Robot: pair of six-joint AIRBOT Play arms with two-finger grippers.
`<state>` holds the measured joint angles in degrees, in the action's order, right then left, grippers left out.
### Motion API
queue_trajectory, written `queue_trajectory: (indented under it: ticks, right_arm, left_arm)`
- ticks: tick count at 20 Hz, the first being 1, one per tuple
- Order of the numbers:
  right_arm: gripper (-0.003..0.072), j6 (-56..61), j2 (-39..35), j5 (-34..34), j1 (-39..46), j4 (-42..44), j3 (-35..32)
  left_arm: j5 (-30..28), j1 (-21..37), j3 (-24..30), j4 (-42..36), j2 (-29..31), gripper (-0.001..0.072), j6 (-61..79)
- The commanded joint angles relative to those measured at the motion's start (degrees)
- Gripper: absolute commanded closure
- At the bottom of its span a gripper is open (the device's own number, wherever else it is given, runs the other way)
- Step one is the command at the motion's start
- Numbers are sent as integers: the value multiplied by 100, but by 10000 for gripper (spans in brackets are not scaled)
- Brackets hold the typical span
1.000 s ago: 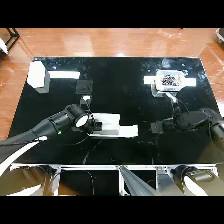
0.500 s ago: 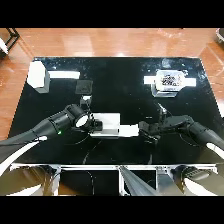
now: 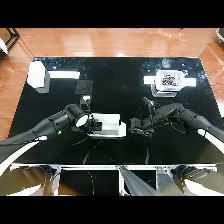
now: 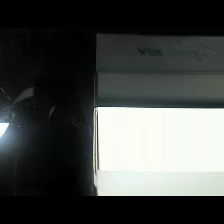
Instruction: Fold the box and place the chain.
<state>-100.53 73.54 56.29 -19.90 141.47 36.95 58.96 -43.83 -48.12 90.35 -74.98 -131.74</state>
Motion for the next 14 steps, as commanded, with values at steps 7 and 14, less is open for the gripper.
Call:
queue_trajectory:
  ticks: [7, 14]
  right_arm:
    - [-26, -232, -31, 981, -57, -48, 758]
    - [-24, 26, -13, 234, -785, 103, 769]
  left_arm:
    - [15, 2, -17, 0, 0, 692, 0]
    - [0, 2, -17, 0, 0, 692, 0]
